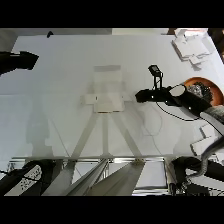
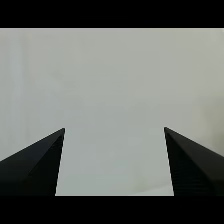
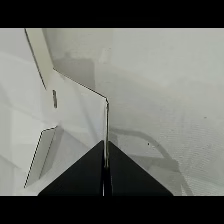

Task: Fold the box and place the chain.

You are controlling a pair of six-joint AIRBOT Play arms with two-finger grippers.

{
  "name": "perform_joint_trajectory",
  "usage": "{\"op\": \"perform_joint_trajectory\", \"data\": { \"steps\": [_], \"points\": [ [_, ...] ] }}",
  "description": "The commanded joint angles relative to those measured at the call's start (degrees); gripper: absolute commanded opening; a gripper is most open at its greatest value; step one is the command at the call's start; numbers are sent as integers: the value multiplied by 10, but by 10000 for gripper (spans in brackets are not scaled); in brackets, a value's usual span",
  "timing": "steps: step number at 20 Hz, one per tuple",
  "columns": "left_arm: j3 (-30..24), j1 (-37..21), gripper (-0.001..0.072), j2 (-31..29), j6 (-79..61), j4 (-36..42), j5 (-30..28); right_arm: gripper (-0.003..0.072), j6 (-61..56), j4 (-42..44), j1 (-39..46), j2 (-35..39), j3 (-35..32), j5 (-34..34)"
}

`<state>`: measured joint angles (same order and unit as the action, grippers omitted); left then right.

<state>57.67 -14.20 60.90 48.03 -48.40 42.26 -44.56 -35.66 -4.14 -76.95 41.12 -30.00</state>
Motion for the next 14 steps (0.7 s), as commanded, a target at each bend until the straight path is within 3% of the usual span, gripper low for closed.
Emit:
{"op": "perform_joint_trajectory", "data": {
  "steps": [1,14],
  "points": [
    [0,0,699,0,0,0,0,11,-1,0,-1,0,-2,7],
    [0,0,699,0,0,0,-7,12,-1,0,-1,0,-2,7]
  ]
}}
